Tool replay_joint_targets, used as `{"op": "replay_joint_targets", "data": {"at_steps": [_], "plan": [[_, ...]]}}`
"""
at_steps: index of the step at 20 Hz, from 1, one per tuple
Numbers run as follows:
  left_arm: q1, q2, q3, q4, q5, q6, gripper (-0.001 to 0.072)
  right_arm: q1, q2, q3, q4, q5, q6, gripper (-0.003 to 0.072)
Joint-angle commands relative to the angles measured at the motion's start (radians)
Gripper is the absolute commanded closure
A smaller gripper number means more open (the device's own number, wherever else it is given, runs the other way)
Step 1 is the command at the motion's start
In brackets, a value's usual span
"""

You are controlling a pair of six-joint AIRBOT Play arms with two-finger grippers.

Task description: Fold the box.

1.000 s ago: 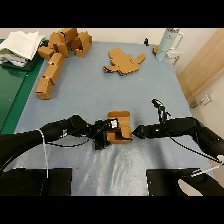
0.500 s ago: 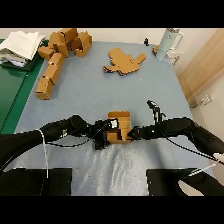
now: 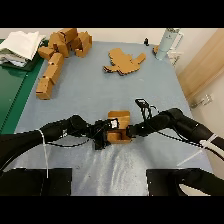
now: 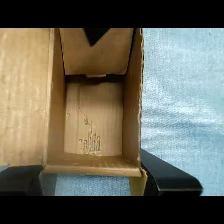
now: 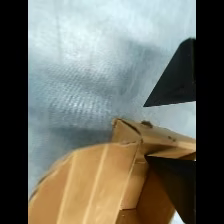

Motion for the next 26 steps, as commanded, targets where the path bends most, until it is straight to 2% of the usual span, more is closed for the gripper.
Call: {"op": "replay_joint_targets", "data": {"at_steps": [1,4,6,12,16,18,19,20,21,24,25,26], "plan": [[0.0,0.0,0.001,0.0,0.0,0.0,0.0175,0.111,-0.077,0.096,-0.179,-0.091,0.235,0.0205],[0.0,0.0,0.001,0.0,0.0,0.0,0.0175,0.172,-0.129,0.159,-0.28,-0.206,0.384,0.0204],[0.0,0.0,0.001,0.0,0.0,0.0,0.0175,0.196,-0.158,0.183,-0.288,-0.243,0.454,0.0204],[0.0,0.0,0.001,0.0,0.0,0.0,0.0175,0.256,-0.233,0.216,-0.327,-0.256,0.589,0.0215],[0.0,0.0,0.001,0.0,0.0,0.0,0.0175,0.256,-0.252,0.223,-0.386,-0.253,0.628,0.03],[0.0,0.0,0.001,0.0,0.0,0.0,0.0175,0.256,-0.252,0.225,-0.414,-0.253,0.626,0.053],[0.0,0.0,0.001,0.0,0.0,0.0,0.0175,0.256,-0.252,0.225,-0.415,-0.253,0.626,0.0538],[0.0,0.0,0.001,0.0,0.0,0.0,0.0175,0.256,-0.252,0.225,-0.414,-0.253,0.624,0.0657],[0.0,0.0,0.001,0.0,0.0,0.0,0.0175,0.256,-0.252,0.225,-0.412,-0.253,0.624,0.0685],[0.0,0.0,0.001,0.0,0.0,0.0,0.0174,0.256,-0.252,0.225,-0.401,-0.253,0.6,0.0685],[0.0,0.0,0.001,0.0,0.0,0.0,0.0175,0.256,-0.252,0.225,-0.398,-0.253,0.596,0.0645],[0.0,0.0,0.001,0.0,0.0,0.0,0.0174,0.256,-0.251,0.227,-0.397,-0.253,0.596,0.0384]]}}
